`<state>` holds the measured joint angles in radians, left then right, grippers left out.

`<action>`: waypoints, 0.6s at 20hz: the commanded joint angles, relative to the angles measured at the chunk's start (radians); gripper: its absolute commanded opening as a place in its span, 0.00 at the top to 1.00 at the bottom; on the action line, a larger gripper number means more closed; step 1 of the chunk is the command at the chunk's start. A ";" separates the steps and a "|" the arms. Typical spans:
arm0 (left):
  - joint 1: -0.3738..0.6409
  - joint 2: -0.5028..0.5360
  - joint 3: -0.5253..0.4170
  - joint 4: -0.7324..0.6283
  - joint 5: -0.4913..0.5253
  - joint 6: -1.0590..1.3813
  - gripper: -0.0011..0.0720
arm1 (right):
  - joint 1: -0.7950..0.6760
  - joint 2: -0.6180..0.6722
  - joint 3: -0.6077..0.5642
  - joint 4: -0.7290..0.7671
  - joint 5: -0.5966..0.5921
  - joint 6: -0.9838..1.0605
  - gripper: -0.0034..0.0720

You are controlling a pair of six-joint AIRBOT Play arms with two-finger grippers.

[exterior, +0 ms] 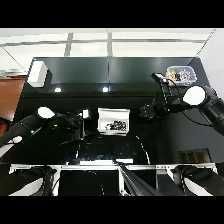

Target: Fold the box and place the chain.

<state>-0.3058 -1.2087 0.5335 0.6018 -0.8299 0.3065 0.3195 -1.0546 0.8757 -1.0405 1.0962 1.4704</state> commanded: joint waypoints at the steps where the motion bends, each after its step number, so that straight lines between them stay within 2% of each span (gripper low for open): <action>1: -0.049 -0.051 0.039 -0.009 -0.008 0.030 0.00 | 0.000 0.000 0.000 0.000 -0.002 0.003 0.69; 7: -0.070 -0.122 0.113 -0.015 0.015 -0.026 0.01 | 0.000 0.000 0.000 0.000 -0.002 0.003 0.69; 12: -0.108 -0.123 0.118 -0.013 0.018 -0.021 0.01 | 0.000 0.000 0.000 0.000 -0.002 0.003 0.69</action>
